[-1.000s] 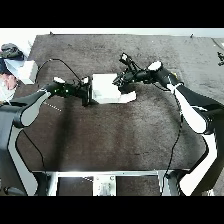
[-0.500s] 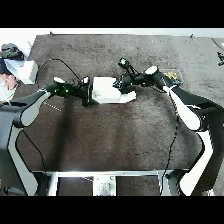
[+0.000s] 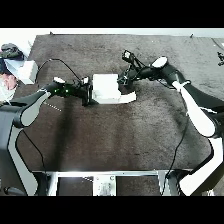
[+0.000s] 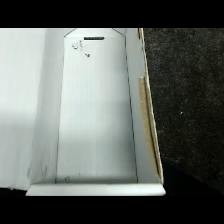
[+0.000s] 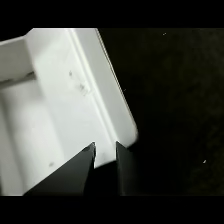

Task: Fold the box and place the chain.

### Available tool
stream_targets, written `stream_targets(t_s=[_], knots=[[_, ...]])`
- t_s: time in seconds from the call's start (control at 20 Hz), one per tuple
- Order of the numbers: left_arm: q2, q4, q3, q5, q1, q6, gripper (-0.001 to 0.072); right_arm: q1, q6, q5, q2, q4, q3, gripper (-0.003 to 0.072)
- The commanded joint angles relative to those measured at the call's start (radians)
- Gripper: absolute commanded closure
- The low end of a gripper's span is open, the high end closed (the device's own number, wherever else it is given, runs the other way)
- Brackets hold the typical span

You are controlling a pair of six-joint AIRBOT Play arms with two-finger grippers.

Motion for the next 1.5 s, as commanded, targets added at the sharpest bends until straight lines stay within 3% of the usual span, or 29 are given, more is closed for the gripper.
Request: stream_targets(t_s=[0.0, 0.05, 0.1, 0.45, 0.85, 0.9, 0.95, 1.25, 1.35, 1.45], knots=[[0.000, -0.001, 0.000, 0.001, 0.000, -0.001, 0.0292, -0.029, 0.063, 0.146, 0.052, -0.180, 0.000, 0.0340], [0.000, -0.001, 0.000, 0.001, 0.000, -0.001, 0.0292, -0.031, 0.063, 0.168, 0.047, -0.201, -0.001, 0.0130], [-0.001, -0.001, 0.000, 0.001, 0.000, -0.001, 0.0292, -0.027, 0.062, 0.179, 0.033, -0.222, -0.001, 0.0016], [0.000, -0.001, 0.000, 0.001, 0.000, -0.001, 0.0292, 0.027, -0.006, 0.175, -0.075, -0.269, -0.002, 0.0019], [0.000, -0.001, 0.000, 0.001, 0.000, -0.001, 0.0292, 0.055, -0.006, 0.123, -0.086, -0.268, -0.001, 0.0029], [0.000, -0.001, 0.000, 0.001, 0.000, -0.001, 0.0292, 0.056, -0.006, 0.122, -0.086, -0.268, -0.001, 0.0213], [-0.001, -0.001, 0.000, 0.001, 0.000, -0.001, 0.0292, 0.059, -0.005, 0.128, -0.086, -0.267, -0.001, 0.0341], [0.000, -0.001, 0.000, 0.001, 0.000, -0.001, 0.0292, 0.093, -0.006, 0.113, -0.086, -0.267, -0.001, 0.0341], [0.000, -0.001, 0.000, 0.001, 0.000, -0.001, 0.0292, 0.095, -0.006, 0.115, -0.086, -0.267, -0.001, 0.0574], [-0.001, -0.001, 0.000, 0.001, 0.000, -0.001, 0.0292, 0.095, -0.006, 0.109, -0.086, -0.263, -0.001, 0.0587]])
